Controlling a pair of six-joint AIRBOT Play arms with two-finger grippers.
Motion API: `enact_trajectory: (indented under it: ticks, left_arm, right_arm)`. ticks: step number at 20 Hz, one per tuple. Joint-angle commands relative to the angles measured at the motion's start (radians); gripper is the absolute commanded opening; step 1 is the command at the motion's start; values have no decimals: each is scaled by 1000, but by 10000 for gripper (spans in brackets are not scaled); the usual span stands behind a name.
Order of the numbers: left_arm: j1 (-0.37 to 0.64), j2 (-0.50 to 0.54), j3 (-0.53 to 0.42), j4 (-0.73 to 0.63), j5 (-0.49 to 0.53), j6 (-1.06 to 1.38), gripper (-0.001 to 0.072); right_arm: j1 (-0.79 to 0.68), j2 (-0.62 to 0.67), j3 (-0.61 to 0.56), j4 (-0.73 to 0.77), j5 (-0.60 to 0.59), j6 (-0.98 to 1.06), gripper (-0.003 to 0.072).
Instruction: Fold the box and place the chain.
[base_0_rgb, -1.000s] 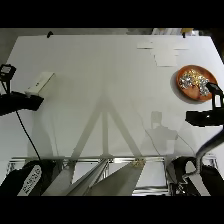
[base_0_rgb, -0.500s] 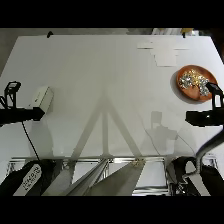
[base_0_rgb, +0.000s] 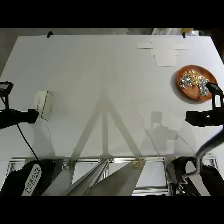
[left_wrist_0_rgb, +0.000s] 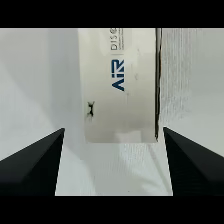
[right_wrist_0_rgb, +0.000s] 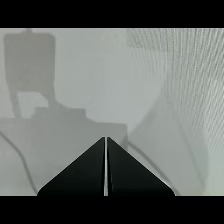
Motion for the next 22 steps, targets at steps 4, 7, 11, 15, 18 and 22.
enact_trajectory:
  ticks: [4,7,11,15,18,22]
  left_arm:
    - [-75,246,-1,10,-252,-58,697]
    - [-104,312,-1,5,-347,-63,664]
    - [-109,332,-1,2,-423,-118,559]
    - [-109,332,-1,-10,-424,-145,559]
    - [-124,332,-1,-13,-418,-145,559]
    - [-173,332,-1,-13,-408,-144,559]
  right_arm:
    - [-1,1,0,0,0,0,21]
    - [-1,1,0,0,1,0,21]
    - [-1,1,0,0,0,0,21]
    - [-1,1,0,0,0,0,21]
    - [-1,1,0,0,1,0,21]
    - [-1,1,0,0,1,0,21]
